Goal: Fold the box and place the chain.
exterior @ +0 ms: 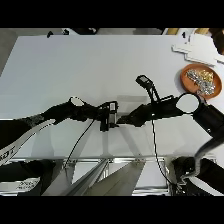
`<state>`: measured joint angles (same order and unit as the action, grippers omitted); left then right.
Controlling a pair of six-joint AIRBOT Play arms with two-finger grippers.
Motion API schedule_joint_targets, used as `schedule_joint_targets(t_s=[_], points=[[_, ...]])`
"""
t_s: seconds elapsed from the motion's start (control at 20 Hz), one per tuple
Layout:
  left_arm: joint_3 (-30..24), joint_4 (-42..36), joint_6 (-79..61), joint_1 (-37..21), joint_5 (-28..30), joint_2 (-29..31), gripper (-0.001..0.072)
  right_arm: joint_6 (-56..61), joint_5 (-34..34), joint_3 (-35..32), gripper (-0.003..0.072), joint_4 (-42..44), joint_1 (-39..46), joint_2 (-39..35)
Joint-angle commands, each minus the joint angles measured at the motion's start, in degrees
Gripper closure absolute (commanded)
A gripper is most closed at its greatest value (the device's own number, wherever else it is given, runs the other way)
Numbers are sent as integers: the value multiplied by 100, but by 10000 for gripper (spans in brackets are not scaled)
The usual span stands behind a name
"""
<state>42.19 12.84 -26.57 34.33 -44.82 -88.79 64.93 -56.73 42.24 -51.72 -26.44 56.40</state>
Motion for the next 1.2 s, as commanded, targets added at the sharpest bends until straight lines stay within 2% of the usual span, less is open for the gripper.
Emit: schedule_joint_targets(t_s=[0.0,0.1,0.2,0.25,0.35,0.45,0.65,0.8,0.85,0.95,1.15], points=[[2,0,-2,0,2,0,626,-304,-525,221,449,-544,254,-85],[2,0,-2,-2,0,0,626,-1161,-890,271,457,-623,697,-155],[2,0,-2,0,0,0,626,-2129,-1108,271,561,-678,1097,-188],[2,0,-2,-2,0,0,626,-2796,-1167,269,575,-789,1296,-186],[2,0,-2,0,0,0,626,-4037,-1189,269,574,-1145,1615,-186],[2,0,-2,0,0,0,626,-4784,-1209,264,577,-1569,1803,-186],[2,0,-2,0,0,0,626,-5515,-957,-2,577,-1853,1893,-107],[2,0,-2,-2,0,0,626,-5984,-833,-297,541,-1810,1893,136],[2,0,-2,0,0,0,626,-6238,-789,-404,457,-1808,1893,201],[2,0,-2,0,0,0,626,-6498,-616,-568,446,-1665,1893,310],[2,0,-2,0,0,0,626,-7316,-531,-654,446,-699,1893,428]])
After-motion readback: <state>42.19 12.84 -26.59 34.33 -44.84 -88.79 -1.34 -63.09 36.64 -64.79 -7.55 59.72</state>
